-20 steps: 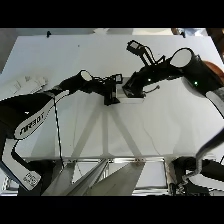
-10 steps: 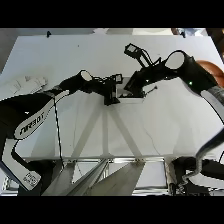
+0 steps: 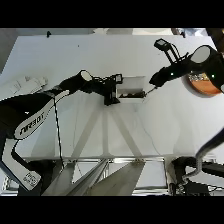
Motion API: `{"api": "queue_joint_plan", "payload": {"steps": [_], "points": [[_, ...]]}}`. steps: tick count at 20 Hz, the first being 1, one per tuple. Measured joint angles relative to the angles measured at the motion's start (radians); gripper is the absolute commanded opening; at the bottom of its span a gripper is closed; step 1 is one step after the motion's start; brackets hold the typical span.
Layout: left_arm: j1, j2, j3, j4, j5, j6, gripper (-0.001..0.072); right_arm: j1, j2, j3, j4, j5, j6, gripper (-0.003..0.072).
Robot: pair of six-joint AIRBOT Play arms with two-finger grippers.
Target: Fold the box and place the chain.
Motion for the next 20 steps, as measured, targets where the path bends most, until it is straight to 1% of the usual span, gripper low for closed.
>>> {"api": "queue_joint_plan", "payload": {"steps": [1,2,5,10,15,16,18,19,20], "points": [[0.0,0.0,0.0,0.0,0.0,0.0,0.0214,-0.012,-0.007,-0.001,-0.043,-0.008,0.019,0.0425],[0.0,0.0,0.0,0.0,0.0,0.0,0.0214,-0.019,-0.016,-0.003,-0.079,-0.019,0.036,0.0437],[0.0,0.0,0.0,0.0,0.0,0.0,0.0214,-0.032,-0.063,-0.006,-0.15,-0.058,0.093,0.0437],[0.0,0.0,0.0,0.0,0.0,0.0,0.0214,-0.014,-0.171,-0.007,-0.222,-0.098,0.155,0.0437],[0.0,0.0,0.0,0.0,0.0,0.0,0.0214,0.03,-0.255,-0.007,-0.26,-0.194,0.209,0.0423],[0.0,0.0,0.0,0.0,0.0,0.0,0.0214,0.037,-0.269,-0.007,-0.262,-0.209,0.225,0.0387],[0.0,0.0,0.0,0.0,0.0,0.0,0.0214,0.046,-0.284,-0.006,-0.291,-0.219,0.251,0.0243],[0.0,0.0,0.0,0.0,0.0,0.0,0.0214,0.048,-0.29,-0.005,-0.298,-0.22,0.258,0.0124],[0.0,0.0,0.0,0.0,0.0,0.0,0.0214,0.052,-0.295,-0.006,-0.307,-0.217,0.264,0.0048]]}}
